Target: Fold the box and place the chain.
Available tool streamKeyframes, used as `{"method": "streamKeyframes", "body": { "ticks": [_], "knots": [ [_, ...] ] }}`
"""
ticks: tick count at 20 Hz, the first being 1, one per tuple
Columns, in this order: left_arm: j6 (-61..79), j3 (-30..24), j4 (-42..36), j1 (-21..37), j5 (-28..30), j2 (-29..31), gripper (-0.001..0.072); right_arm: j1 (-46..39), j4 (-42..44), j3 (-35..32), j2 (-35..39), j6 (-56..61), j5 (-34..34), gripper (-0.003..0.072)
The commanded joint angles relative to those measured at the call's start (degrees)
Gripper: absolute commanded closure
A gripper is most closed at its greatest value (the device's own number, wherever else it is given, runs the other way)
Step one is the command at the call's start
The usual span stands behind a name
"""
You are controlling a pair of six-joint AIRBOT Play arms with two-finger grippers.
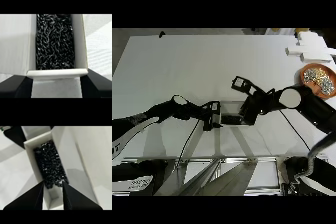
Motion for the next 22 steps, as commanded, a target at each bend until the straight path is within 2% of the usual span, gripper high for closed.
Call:
{"method": "streamKeyframes", "body": {
  "ticks": [1,2,4,5,8,13,18,21,22],
  "knots": [
    [0.00,-0.02,0.00,0.02,0.00,0.04,0.0454,-4.02,0.66,6.95,-1.49,-0.37,4.59,0.0431],
    [0.00,-0.02,0.00,0.02,0.00,0.04,0.0454,-4.79,0.63,9.35,-2.23,-1.05,4.50,0.0446],
    [0.00,-0.02,0.00,0.02,0.00,0.04,0.0454,-6.05,0.63,13.79,-4.85,-4.07,3.13,0.0616],
    [0.00,-0.02,0.00,0.02,0.00,0.04,0.0454,-6.56,0.61,15.54,-6.71,-4.90,1.84,0.0645],
    [0.00,-0.02,0.00,0.02,0.00,0.04,0.0454,-7.21,0.66,16.57,-12.66,-5.11,-3.58,0.0648],
    [0.00,-0.02,0.00,0.02,0.00,0.04,0.0454,-4.24,0.66,16.17,-19.34,-10.40,2.01,0.0646],
    [0.00,-0.02,0.00,0.02,0.02,0.04,0.0454,-3.67,2.45,13.70,-17.77,-13.51,6.75,0.0616],
    [0.00,-0.02,0.00,0.02,0.00,0.04,0.0454,-1.90,5.01,7.89,-13.35,-18.64,3.23,0.0491],
    [0.00,-0.02,0.00,0.02,0.00,0.04,0.0454,-1.31,5.09,5.35,-11.85,-19.91,1.55,0.0489]
  ]
}}
